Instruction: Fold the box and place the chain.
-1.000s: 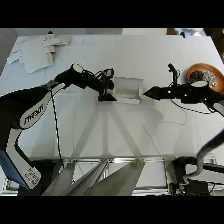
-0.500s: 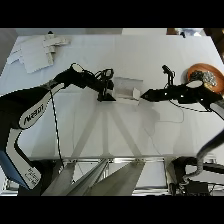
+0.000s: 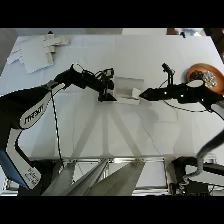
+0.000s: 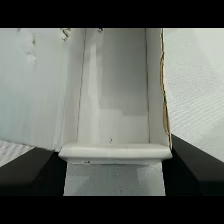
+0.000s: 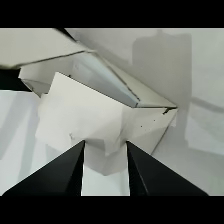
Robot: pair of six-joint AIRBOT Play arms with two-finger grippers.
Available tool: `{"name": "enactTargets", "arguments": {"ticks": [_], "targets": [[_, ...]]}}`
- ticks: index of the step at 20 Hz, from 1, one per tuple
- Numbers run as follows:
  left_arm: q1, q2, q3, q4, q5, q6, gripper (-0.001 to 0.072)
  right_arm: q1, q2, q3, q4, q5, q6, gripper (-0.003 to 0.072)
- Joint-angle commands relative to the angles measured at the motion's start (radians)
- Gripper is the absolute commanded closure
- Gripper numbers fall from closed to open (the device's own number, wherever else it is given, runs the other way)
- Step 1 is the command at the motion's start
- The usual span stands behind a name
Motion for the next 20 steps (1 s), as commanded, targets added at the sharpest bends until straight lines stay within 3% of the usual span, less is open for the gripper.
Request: {"name": "enactTargets", "arguments": {"ticks": [1, 5, 7, 12, 20], "targets": [[0.001, 0.000, 0.000, 0.003, -0.002, 0.003, 0.0699, -0.001, 0.006, 0.001, -0.080, -0.011, 0.035, 0.0390], [0.001, 0.000, 0.000, 0.002, -0.002, 0.003, 0.0699, 0.000, 0.006, 0.001, -0.121, -0.066, 0.037, 0.0376], [0.001, 0.000, 0.000, 0.002, -0.002, 0.003, 0.0699, 0.003, 0.006, 0.001, -0.122, -0.084, 0.078, 0.0186], [0.001, 0.000, 0.000, 0.002, -0.002, 0.003, 0.0699, 0.063, 0.006, 0.001, -0.122, -0.114, 0.097, 0.0186], [0.001, 0.000, 0.000, 0.001, -0.002, 0.003, 0.0699, 0.153, 0.006, 0.001, -0.143, -0.290, 0.211, 0.0187]]}}
